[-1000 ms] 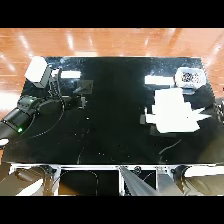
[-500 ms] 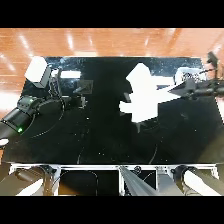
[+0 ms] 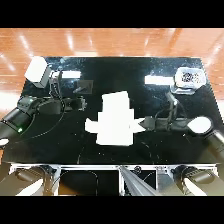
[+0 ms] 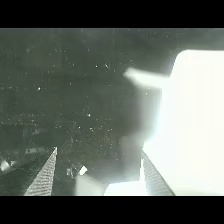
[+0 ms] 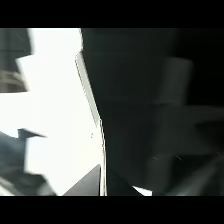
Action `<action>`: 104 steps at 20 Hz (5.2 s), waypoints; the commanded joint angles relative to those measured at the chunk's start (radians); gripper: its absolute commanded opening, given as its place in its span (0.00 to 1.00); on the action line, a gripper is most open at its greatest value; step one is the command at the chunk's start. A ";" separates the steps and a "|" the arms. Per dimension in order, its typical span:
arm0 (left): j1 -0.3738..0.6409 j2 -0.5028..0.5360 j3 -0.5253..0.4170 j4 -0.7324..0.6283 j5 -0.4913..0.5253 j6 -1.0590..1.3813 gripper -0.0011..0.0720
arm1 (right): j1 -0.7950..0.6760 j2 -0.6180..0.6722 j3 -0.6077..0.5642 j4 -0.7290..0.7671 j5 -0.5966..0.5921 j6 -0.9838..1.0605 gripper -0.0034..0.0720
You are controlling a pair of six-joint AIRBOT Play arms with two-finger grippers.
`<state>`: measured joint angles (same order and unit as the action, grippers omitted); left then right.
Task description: Fold the box and place the chain.
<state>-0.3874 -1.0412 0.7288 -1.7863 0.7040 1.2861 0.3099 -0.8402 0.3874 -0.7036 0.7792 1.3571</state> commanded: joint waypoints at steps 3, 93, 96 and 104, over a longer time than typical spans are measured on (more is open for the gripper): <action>-0.020 -0.009 0.000 -0.029 0.021 0.026 0.85 | 0.133 0.011 -0.091 -0.100 -0.216 0.024 0.09; -0.189 -0.319 0.112 -0.359 0.151 1.714 0.03 | -0.187 0.012 0.310 -0.663 0.224 -0.606 0.99; -0.176 -0.319 0.112 -0.378 0.154 1.714 0.04 | -0.179 -0.010 0.158 -0.442 0.257 -0.911 0.99; -0.177 -0.319 0.112 -0.377 0.173 1.714 0.04 | 0.158 -0.013 -0.105 -0.351 -0.093 -1.203 0.99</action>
<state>-0.5652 -1.3609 0.8398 -2.1593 0.8711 3.0001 0.3588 -0.8520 0.3584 -1.0855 0.8581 0.2619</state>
